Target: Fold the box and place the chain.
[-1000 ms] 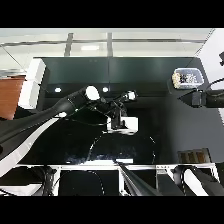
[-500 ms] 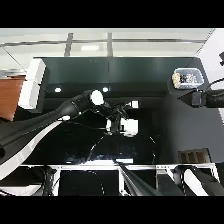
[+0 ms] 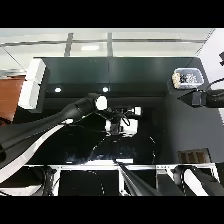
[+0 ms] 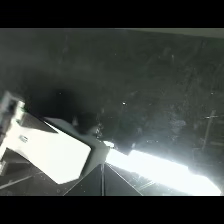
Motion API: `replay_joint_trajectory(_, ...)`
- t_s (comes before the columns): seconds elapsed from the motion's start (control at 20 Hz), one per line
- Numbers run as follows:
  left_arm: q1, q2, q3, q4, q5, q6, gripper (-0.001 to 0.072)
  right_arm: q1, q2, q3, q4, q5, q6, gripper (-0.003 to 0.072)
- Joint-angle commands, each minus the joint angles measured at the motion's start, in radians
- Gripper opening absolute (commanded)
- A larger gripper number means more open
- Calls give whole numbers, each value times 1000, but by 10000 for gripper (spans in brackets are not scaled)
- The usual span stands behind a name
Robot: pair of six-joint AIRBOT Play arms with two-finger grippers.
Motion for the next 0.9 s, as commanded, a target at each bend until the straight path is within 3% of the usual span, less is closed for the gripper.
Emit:
replay_joint_trajectory(0.0, 43, 88, -2, 206, -72, -332, 351, 0, 0, 1, 0, 0, 0, 10)
replay_joint_trajectory(0.15, 189, 204, -42, 343, -252, -610, 351, 0, 0, 1, 0, -2, 0, 10)
replay_joint_trajectory(0.25, 354, 316, -141, 360, -333, -653, 351, 0, 0, 1, 0, -5, -2, 10)
replay_joint_trajectory(0.5, 946, 616, -416, 408, -457, -677, 352, 0, 0, 1, 0, -7, -15, 10)
replay_joint_trajectory(0.7, 1355, 690, -472, 452, -396, -698, 352, 0, 0, 1, 3, -32, -15, 10)
replay_joint_trajectory(0.85, 1510, 665, -472, 446, -297, -618, 352, 0, 0, 1, 3, -30, -14, 10)
